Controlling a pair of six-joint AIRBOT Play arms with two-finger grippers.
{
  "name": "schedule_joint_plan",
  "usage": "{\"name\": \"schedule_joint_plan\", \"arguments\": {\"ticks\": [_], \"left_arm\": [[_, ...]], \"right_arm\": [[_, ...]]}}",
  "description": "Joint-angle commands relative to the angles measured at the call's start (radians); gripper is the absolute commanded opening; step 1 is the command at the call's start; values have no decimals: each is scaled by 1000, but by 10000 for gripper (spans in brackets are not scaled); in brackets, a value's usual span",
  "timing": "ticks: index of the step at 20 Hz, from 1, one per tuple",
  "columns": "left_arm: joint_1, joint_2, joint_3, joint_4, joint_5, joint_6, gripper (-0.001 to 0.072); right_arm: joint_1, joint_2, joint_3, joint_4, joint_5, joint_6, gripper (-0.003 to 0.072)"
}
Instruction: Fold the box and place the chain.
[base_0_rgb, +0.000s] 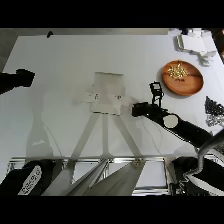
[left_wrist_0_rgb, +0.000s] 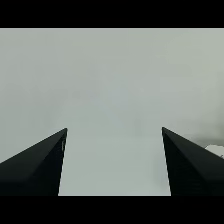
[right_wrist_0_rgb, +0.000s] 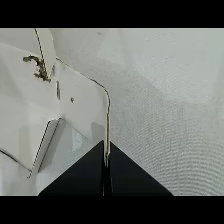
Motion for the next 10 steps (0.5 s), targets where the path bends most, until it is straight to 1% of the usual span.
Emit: {"name": "schedule_joint_plan", "arguments": {"ticks": [1,3,5,7,10], "left_arm": [[0,-11,2,-26,-2,9,640],[0,-54,21,-38,-38,28,640],[-15,-133,80,-43,-110,62,640],[-66,-248,183,-41,-193,94,640],[-181,-435,362,-26,-300,138,641]], "right_arm": [[1,-1,0,0,-2,0,10],[1,-1,0,0,-2,0,10],[1,-1,0,0,-2,0,10],[1,-1,0,0,-2,0,10],[1,-1,0,0,-2,0,10]]}}
